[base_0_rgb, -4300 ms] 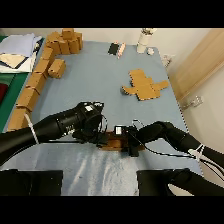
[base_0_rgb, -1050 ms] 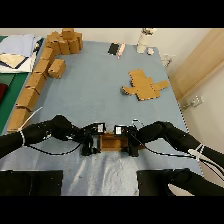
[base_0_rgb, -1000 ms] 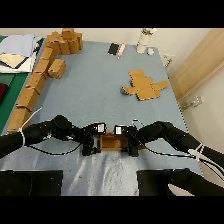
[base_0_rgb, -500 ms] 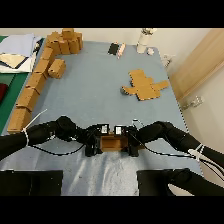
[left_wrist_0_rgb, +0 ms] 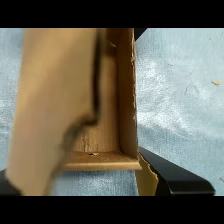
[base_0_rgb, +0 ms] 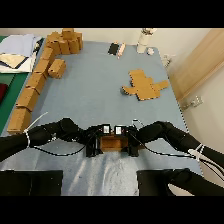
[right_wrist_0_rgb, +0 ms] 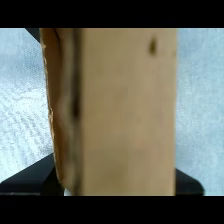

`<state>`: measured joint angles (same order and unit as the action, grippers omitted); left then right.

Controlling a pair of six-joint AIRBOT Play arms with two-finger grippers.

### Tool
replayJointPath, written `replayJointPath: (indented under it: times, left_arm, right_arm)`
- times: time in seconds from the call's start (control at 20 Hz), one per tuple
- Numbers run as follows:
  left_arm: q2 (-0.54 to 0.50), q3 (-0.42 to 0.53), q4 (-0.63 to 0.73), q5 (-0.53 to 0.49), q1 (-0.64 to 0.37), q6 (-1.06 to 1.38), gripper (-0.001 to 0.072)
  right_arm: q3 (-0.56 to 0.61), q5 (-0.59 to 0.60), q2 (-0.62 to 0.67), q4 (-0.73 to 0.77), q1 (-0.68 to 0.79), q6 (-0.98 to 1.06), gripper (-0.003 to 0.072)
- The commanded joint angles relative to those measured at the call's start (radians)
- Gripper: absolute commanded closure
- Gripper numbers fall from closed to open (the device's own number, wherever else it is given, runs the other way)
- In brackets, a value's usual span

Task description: Fold the box.

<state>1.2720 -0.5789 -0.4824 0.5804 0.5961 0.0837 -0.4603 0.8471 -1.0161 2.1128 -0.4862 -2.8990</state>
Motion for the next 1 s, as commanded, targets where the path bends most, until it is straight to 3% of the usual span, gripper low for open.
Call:
replayJointPath:
  times: [0.0,0.2,0.25,0.3,0.4,0.95]
  left_arm:
    - [0.002,0.000,-0.023,-0.032,0.011,-0.029,0.0014]
    - [0.002,0.000,-0.023,-0.031,0.018,-0.027,0.0021]
    - [0.002,0.000,-0.023,-0.031,0.018,-0.027,0.0199]
    - [0.002,0.000,-0.023,-0.031,0.018,-0.027,0.0315]
    - [0.002,0.000,-0.023,-0.031,0.018,-0.028,0.0365]
    - [0.002,0.000,-0.022,-0.031,0.018,-0.028,0.0366]
  right_arm:
    - [0.000,0.000,0.001,0.000,0.000,0.000,0.0246]
    - [0.000,0.000,0.001,0.000,0.000,0.000,0.0247]
    - [0.000,0.000,0.001,0.000,0.000,0.000,0.0247]
    - [0.000,0.000,0.001,0.000,0.000,0.000,0.0247]
    - [0.000,0.000,0.001,0.000,0.000,0.000,0.0247]
    - [0.000,0.000,0.001,0.000,0.000,0.000,0.0247]
